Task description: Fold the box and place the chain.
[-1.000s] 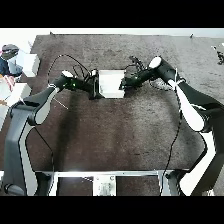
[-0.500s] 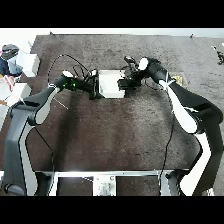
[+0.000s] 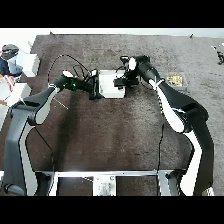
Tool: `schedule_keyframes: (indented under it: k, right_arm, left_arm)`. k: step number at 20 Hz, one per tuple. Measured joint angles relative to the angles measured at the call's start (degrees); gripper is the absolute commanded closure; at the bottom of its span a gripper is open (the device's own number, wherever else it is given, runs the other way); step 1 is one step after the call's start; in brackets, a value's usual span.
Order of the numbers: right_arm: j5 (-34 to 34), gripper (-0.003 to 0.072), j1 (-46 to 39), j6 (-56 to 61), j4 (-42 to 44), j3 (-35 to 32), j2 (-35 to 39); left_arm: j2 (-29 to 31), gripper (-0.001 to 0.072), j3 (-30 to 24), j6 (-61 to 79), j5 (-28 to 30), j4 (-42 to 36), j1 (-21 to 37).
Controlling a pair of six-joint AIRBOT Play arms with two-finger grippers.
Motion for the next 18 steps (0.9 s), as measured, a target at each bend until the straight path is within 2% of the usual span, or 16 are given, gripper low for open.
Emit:
schedule_keyframes:
  k: [6, 7, 8, 15, 16, 17, 18]
  right_arm:
    - [1.5, 0.0342, 0.5, 4.2, -2.5, 0.4, -1.4]
    - [1.6, 0.0377, 0.5, 4.6, -2.8, 0.4, -1.6]
    - [1.6, 0.0476, 0.6, 5.1, -3.1, 0.4, -1.8]
    - [1.3, 0.0478, 0.8, 7.7, -3.9, 0.5, -2.3]
    - [1.3, 0.0555, 0.9, 7.8, -4.0, 0.5, -2.3]
    - [1.2, 0.059, 1.0, 8.1, -4.1, 0.5, -2.3]
    - [1.2, 0.0591, 1.1, 8.2, -4.5, 0.5, -2.4]
  left_arm:
    - [0.0, 0.0172, 0.0, 0.0, 0.0, 0.0, 0.0]
    - [0.0, 0.0172, 0.0, 0.0, 0.0, 0.0, 0.0]
    - [0.0, 0.0172, 0.0, 0.0, 0.0, 0.0, 0.0]
    - [0.0, 0.0172, 0.0, 0.0, 0.0, 0.0, -0.1]
    - [0.0, 0.0172, 0.0, 0.0, 0.0, 0.0, -0.1]
    - [0.0, 0.0172, 0.0, 0.0, 0.0, 0.0, -0.1]
    - [0.0, 0.0172, 0.0, 0.0, 0.0, 0.0, -0.1]
